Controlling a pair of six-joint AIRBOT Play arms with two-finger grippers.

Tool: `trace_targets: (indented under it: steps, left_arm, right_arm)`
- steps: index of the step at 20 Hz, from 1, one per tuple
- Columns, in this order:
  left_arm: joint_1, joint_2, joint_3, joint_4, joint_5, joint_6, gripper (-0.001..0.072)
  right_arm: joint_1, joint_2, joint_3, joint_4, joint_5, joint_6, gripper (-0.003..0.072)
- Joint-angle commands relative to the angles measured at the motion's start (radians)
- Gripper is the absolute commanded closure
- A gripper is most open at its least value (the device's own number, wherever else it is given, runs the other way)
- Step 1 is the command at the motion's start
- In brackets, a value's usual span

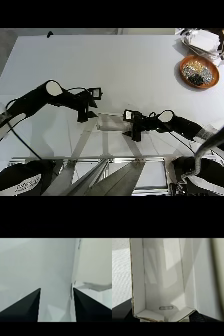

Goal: Fold the box and place the chain.

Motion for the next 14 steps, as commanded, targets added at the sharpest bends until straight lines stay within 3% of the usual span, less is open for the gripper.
trace_targets:
  steps: [1, 2, 5, 7, 12, 14]
  left_arm:
    - [0.025, 0.130, 0.001, 0.031, -0.068, -0.064, 0.0472]
    - [0.018, 0.152, 0.001, 0.002, -0.117, -0.058, 0.0711]
    - [-0.037, 0.148, 0.001, -0.079, -0.238, -0.058, 0.0705]
    - [-0.076, 0.120, 0.000, -0.148, -0.227, -0.057, 0.0706]
    - [-0.097, 0.016, 0.000, -0.410, 0.169, -0.079, 0.0706]
    - [-0.097, -0.033, 0.000, -0.444, 0.279, -0.130, 0.0706]
  right_arm:
    - [0.000, 0.000, 0.000, 0.000, -0.002, 0.000, 0.0393]
    - [0.000, 0.000, 0.000, 0.000, -0.002, 0.000, 0.0393]
    - [0.000, 0.000, 0.000, 0.000, -0.002, 0.000, 0.0393]
    - [0.000, 0.000, 0.000, 0.000, -0.002, 0.000, 0.0393]
    - [0.000, 0.000, 0.000, 0.000, -0.002, 0.000, 0.0393]
    - [0.000, 0.000, 0.000, 0.000, -0.002, 0.000, 0.0393]
